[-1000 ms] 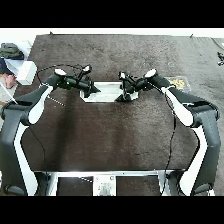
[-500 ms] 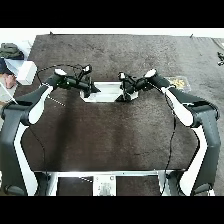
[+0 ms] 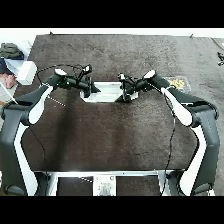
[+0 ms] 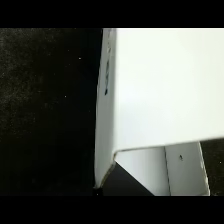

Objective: Fold the box and place the chain.

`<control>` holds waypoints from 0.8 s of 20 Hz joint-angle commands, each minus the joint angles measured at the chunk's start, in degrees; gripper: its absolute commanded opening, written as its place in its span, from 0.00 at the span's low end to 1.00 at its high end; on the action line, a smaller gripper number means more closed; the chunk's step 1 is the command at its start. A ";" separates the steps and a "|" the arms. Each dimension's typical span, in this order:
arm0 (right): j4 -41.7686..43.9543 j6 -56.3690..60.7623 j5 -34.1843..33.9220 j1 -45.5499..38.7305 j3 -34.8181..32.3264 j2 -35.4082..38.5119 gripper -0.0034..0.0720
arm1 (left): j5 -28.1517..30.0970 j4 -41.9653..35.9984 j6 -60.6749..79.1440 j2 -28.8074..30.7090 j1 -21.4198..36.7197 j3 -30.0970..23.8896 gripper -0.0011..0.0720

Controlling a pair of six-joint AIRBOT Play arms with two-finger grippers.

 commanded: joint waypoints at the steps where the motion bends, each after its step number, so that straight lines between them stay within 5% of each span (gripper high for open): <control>1: 0.07 -0.22 0.31 -0.09 -0.02 -0.15 0.68 | 0.02 0.02 0.00 -0.02 0.02 0.00 0.03; 5: 0.09 -0.17 0.02 -0.22 -0.02 -0.15 0.42 | 0.02 0.02 0.00 -0.02 0.02 0.00 0.03; 16: 0.09 -0.15 -0.24 -0.22 -0.02 -0.15 0.41 | 0.02 0.02 0.00 -0.02 0.02 0.00 0.03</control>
